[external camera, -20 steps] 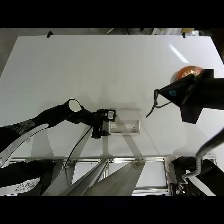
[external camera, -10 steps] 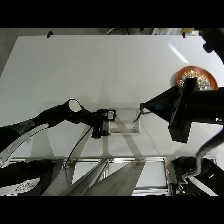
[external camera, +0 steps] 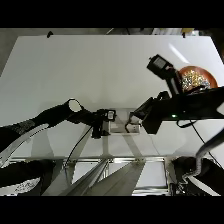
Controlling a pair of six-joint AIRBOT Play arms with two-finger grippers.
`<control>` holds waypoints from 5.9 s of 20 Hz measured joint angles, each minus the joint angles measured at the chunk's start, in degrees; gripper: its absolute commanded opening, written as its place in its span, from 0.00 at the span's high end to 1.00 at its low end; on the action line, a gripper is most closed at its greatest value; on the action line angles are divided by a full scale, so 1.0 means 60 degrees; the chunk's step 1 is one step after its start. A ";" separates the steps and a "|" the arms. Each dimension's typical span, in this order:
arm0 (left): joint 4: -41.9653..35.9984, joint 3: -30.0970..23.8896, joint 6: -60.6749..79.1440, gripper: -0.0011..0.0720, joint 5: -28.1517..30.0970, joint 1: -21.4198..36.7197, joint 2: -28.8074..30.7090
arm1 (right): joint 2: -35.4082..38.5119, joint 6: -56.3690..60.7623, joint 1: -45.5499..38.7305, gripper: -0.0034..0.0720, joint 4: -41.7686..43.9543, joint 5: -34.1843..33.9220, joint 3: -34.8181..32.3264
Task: Fold the box and place the chain.
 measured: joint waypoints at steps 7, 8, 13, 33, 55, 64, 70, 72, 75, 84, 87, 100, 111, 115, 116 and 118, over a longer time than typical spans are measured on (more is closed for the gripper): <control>0.0000 0.0000 -0.0004 0.55 0.0000 0.0000 0.0000 | -0.1082 -0.0280 0.0029 0.94 0.0036 -0.1144 -0.1519; 0.0000 0.0000 -0.0004 0.55 0.0000 0.0000 0.0000 | -0.1235 -0.0313 0.0087 0.93 0.0073 -0.1279 -0.1621; 0.0000 0.0000 -0.0004 0.55 0.0000 0.0000 0.0000 | -0.1967 -0.0495 0.0747 0.93 0.0131 -0.1894 -0.1843; 0.0004 0.0000 -0.0004 0.55 0.0000 0.0000 0.0000 | -0.0302 0.0182 -0.0138 0.88 -0.2663 -0.0226 -0.1687; 0.0000 0.0000 -0.0004 0.55 0.0000 0.0000 0.0000 | -0.4324 0.1927 -0.2798 0.57 -0.4299 -0.1632 -0.1880; 0.0000 0.0000 -0.0004 0.55 0.0000 0.0000 0.0000 | -0.4615 0.2492 -0.2510 0.59 -0.4765 -0.1832 -0.1880; 0.0000 0.0000 -0.0004 0.55 0.0000 0.0000 0.0000 | -0.4867 0.2703 -0.2503 0.73 -0.4892 -0.1548 -0.1872; 0.0000 0.0000 -0.0004 0.55 0.0000 0.0000 0.0000 | -0.4881 0.2707 -0.2503 0.76 -0.4892 -0.1464 -0.1876; 0.0000 0.0000 0.0000 0.55 -0.0004 0.0000 0.0000 | -0.4779 0.2728 -0.2499 0.93 -0.4881 -0.1191 -0.1902; 0.0000 0.0000 0.0000 0.55 -0.0004 0.0000 0.0000 | -0.3909 0.2637 -0.2499 0.94 -0.4860 -0.0685 -0.1894; 0.0000 0.0000 0.0000 0.55 -0.0004 0.0000 0.0000 | -0.3719 0.2626 -0.2499 0.94 -0.4798 -0.0455 -0.1894; 0.0000 0.0000 -0.0004 0.55 -0.0004 0.0000 0.0000 | 0.0324 0.0288 -0.2499 0.93 0.0681 0.0382 -0.1898; 0.0004 0.0000 0.0000 0.55 -0.0004 0.0000 0.0000 | 0.0903 -0.0532 -0.1417 0.93 0.2951 -0.0120 -0.1894; 0.0000 0.0000 0.0000 0.55 -0.0004 0.0000 0.0000 | 0.0441 -0.0044 -0.0827 0.93 0.1756 -0.0710 -0.1894; 0.0004 0.0000 -0.0004 0.55 -0.0004 0.0000 0.0000 | 0.0215 0.0055 -0.0758 0.88 0.1373 -0.0787 -0.1898; 0.0000 0.0000 -0.0004 0.55 -0.0004 0.0000 0.0000 | -0.0321 0.0229 -0.0678 0.80 0.0790 -0.0892 -0.1894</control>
